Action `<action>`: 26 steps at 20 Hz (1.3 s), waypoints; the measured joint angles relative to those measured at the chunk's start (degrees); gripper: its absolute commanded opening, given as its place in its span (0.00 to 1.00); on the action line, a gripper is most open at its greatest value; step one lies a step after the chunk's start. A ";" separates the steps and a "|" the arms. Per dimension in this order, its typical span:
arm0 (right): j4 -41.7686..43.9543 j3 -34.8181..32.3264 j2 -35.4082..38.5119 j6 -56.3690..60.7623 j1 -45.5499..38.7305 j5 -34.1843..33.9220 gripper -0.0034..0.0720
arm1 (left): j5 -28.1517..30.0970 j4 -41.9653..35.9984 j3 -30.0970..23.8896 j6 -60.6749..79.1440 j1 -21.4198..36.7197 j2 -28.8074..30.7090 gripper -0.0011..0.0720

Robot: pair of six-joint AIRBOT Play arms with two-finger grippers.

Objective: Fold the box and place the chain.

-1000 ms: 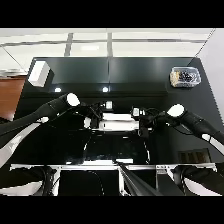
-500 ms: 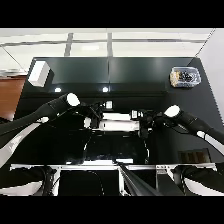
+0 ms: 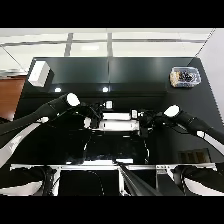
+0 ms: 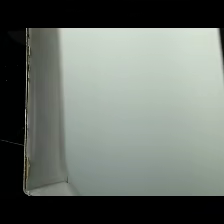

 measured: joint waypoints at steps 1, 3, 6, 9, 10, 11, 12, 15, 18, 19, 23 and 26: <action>-0.04 0.04 -0.04 0.04 0.07 0.02 0.93 | 0.00 0.00 0.00 0.00 0.00 0.00 0.05; -0.50 0.09 -0.13 0.37 0.52 -0.24 0.93 | -0.02 0.00 0.00 0.00 0.00 0.00 0.05; -1.51 0.26 -0.35 1.64 1.27 -0.70 0.93 | -0.07 0.00 0.00 0.00 0.00 0.00 0.05; -1.97 0.35 -0.42 2.25 1.53 -1.11 0.93 | -0.09 0.00 0.00 0.00 0.00 0.00 0.05; -2.03 0.35 -0.46 2.36 1.53 -1.22 0.93 | -0.09 0.00 0.00 0.00 0.00 0.00 0.05; -2.05 0.35 -0.46 2.40 1.60 -1.31 0.93 | -0.07 0.00 0.00 0.00 0.00 0.00 0.05; -2.14 0.35 -0.46 2.51 1.60 -1.36 0.93 | -0.09 0.00 0.00 0.00 0.00 0.00 0.05; -2.36 0.35 -0.46 2.62 1.60 -1.49 0.86 | -0.09 0.00 0.00 -0.07 0.00 0.00 0.05; -2.45 0.35 -0.46 2.82 1.62 -1.60 0.60 | -0.17 0.00 0.02 -0.13 0.00 0.00 0.06; -2.47 0.35 -0.46 2.84 1.64 -1.62 0.60 | -0.37 0.04 0.15 -0.48 0.00 0.00 0.09; -2.69 0.35 -0.46 2.40 1.64 -1.49 0.60 | -3.80 1.38 2.29 -4.26 0.00 0.44 0.97; -2.69 0.35 -0.46 2.60 1.64 -1.44 0.60 | -9.62 8.90 5.25 -14.64 0.07 2.16 0.97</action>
